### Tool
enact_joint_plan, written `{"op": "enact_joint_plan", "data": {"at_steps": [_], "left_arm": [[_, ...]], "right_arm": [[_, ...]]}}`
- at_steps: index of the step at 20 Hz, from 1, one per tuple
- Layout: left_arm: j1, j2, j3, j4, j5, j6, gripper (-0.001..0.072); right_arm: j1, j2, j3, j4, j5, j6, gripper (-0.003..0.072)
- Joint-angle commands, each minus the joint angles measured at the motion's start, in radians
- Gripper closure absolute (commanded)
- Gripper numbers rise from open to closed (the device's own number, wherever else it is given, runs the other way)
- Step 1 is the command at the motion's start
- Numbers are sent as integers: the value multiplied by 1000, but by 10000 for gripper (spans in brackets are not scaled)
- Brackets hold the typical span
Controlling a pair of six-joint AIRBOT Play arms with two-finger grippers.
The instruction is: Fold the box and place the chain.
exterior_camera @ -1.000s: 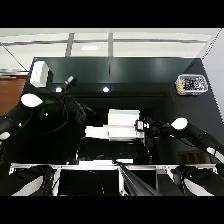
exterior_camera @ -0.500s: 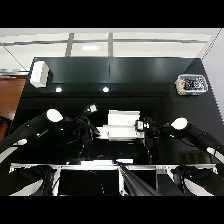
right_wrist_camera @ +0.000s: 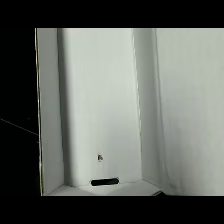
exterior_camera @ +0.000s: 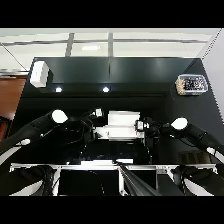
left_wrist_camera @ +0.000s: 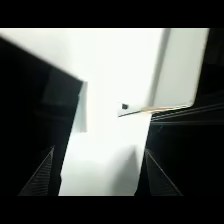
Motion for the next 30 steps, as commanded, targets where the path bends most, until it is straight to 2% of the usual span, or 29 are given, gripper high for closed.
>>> {"op": "enact_joint_plan", "data": {"at_steps": [1,3,5,6,7,8,12,18,19,20,21,22,24,25,26,30], "left_arm": [[-55,0,4,3,27,80,66],[-93,0,4,2,59,79,72],[-116,0,4,-17,88,79,121],[-116,0,4,-45,89,79,302],[-116,0,4,-77,86,79,442],[-116,0,4,-101,87,79,483],[-116,-3,4,-233,86,80,483],[-124,-64,4,-343,93,95,489],[-126,-66,4,-336,94,95,519],[-126,-66,4,-332,93,102,634],[-126,-66,4,-334,93,114,636],[-127,-66,4,-334,94,126,616],[-126,-66,4,-334,113,137,333],[-126,-66,4,-333,115,137,388],[-126,-66,4,-333,114,139,481],[-124,-61,4,-333,102,137,497]], "right_arm": [[0,0,1,0,0,0,218],[0,0,1,0,0,0,218],[0,0,1,0,0,0,218],[0,0,1,0,0,0,218],[0,0,1,0,0,0,218],[0,0,1,0,0,0,218],[0,0,1,0,0,0,218],[0,0,1,0,0,0,218],[0,0,1,0,0,0,218],[0,0,1,0,0,0,218],[0,0,1,0,0,0,218],[0,0,1,0,0,0,218],[0,0,1,0,0,0,218],[0,0,1,0,0,0,218],[0,0,1,0,0,0,218],[0,0,1,0,0,0,218]]}}
